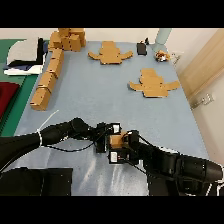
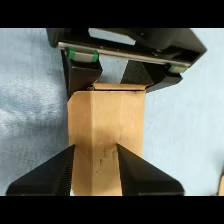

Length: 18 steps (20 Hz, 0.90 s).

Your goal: Fold the box.

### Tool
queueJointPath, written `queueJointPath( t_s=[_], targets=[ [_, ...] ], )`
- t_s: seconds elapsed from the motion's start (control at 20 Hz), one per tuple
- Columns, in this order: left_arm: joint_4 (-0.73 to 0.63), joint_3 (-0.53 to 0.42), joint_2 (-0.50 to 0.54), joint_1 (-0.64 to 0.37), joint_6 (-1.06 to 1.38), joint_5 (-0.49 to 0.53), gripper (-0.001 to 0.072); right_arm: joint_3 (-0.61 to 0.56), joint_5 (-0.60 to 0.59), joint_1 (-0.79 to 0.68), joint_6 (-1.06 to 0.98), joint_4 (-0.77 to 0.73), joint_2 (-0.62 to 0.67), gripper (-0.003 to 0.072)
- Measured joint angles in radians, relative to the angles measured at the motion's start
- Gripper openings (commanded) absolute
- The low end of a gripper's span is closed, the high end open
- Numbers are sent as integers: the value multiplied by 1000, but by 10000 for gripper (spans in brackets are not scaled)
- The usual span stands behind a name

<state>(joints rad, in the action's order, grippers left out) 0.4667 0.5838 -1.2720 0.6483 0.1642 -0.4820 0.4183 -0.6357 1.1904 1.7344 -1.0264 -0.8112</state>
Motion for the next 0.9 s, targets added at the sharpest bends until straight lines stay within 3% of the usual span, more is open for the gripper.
queueJointPath(
  t_s=[0.2,0.25,0.3,0.9],
  targets=[
    [0,0,0,0,0,0,392,1,0,0,-17,37,-4,275],
    [0,0,0,0,0,0,392,2,-1,0,-19,43,-4,219],
    [0,0,0,0,0,1,392,2,-1,1,-21,45,-4,212],
    [0,0,0,0,1,2,392,3,-7,1,-25,59,48,212]
  ],
)
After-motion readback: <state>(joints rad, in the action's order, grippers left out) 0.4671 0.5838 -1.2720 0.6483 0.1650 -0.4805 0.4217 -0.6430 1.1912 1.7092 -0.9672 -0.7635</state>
